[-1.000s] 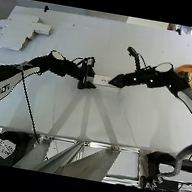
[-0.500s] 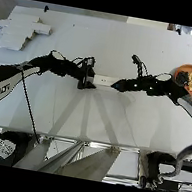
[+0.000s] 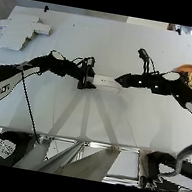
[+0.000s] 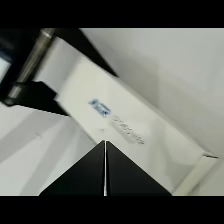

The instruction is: Fold the box and place the chain.

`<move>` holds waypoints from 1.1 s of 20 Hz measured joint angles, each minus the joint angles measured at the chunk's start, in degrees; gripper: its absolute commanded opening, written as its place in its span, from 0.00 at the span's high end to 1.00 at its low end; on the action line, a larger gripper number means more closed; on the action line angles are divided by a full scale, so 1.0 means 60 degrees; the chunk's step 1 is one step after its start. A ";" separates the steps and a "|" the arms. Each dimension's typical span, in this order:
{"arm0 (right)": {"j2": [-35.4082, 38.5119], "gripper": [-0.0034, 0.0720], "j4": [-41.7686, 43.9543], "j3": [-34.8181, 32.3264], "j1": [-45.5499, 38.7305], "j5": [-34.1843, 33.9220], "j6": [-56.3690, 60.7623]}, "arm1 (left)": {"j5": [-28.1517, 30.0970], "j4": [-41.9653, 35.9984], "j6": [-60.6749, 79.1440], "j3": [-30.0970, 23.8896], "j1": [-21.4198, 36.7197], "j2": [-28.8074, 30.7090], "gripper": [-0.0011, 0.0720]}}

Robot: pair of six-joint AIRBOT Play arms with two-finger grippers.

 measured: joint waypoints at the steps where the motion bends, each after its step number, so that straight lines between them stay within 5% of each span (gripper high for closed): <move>1: 0.0463 0.94 0.0025 0.0000 0.0000 -0.0142 -0.0007 | 0.0000 0.0000 0.0000 0.0000 0.0000 0.0000 0.30; 5: 0.2521 0.94 -0.1359 0.0000 0.0000 -0.0685 0.0987 | 0.0004 0.0000 0.0000 0.0000 0.0000 0.0000 0.30; 9: 0.4495 0.94 -0.5166 0.0000 0.0000 -0.1311 0.4113 | 0.0007 0.0000 0.0000 0.0000 0.0000 0.0000 0.30; 14: 0.5555 0.94 -0.9694 0.0000 -0.0004 0.0066 0.7705 | 0.0007 0.0000 0.0000 0.0000 0.0000 0.0000 0.30; 22: 0.5803 0.94 -1.1253 0.0000 -0.0004 0.0943 0.8918 | 0.0011 0.0000 0.0000 0.0000 0.0000 0.0000 0.30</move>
